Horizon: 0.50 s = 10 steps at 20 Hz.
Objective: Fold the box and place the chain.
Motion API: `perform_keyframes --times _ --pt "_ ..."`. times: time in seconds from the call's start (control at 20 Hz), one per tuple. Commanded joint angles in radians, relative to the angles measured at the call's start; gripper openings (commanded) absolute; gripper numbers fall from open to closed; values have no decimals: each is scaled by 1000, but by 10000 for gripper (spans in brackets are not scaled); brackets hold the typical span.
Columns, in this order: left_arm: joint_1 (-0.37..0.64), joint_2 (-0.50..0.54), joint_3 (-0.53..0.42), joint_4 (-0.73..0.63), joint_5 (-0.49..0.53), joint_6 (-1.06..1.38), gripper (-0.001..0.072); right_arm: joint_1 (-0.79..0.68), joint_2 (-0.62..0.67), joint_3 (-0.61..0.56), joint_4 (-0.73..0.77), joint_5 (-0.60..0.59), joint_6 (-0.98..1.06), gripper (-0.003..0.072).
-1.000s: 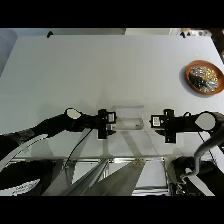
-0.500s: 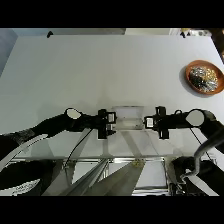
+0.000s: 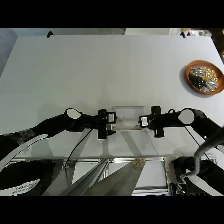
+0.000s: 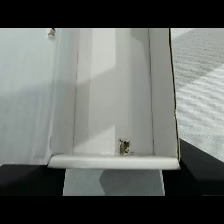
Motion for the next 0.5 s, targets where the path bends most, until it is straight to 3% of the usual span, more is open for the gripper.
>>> perform_keyframes --times 0.0,0.45 --pt "0 0 -1 0 0 0 373 2 -18 0 21 -5 -1 161" --pt "0 0 -1 0 0 0 373 43 -18 0 131 -21 -56 159"
